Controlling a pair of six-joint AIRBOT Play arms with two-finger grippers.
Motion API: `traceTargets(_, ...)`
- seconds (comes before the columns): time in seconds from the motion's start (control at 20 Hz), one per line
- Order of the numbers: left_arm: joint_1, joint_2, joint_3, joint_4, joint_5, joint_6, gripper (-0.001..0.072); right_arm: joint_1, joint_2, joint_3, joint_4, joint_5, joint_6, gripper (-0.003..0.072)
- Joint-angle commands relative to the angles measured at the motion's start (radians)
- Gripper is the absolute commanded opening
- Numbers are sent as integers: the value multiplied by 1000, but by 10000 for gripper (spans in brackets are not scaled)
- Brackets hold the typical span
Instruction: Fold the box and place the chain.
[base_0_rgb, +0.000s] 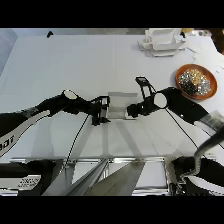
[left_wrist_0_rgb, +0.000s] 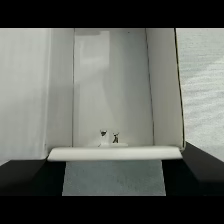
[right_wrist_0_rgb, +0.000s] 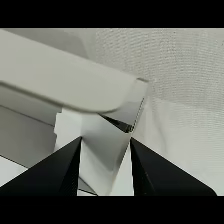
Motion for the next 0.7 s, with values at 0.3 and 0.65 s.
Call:
traceTargets(0.3, 0, 0, -1, 0, 0, 0, 71, 103, -149, 163, -214, 190, 300, 342)
traceTargets(0.65, 0, 0, -1, 0, 0, 0, 71, 101, -175, 163, -231, 180, 388, 339)
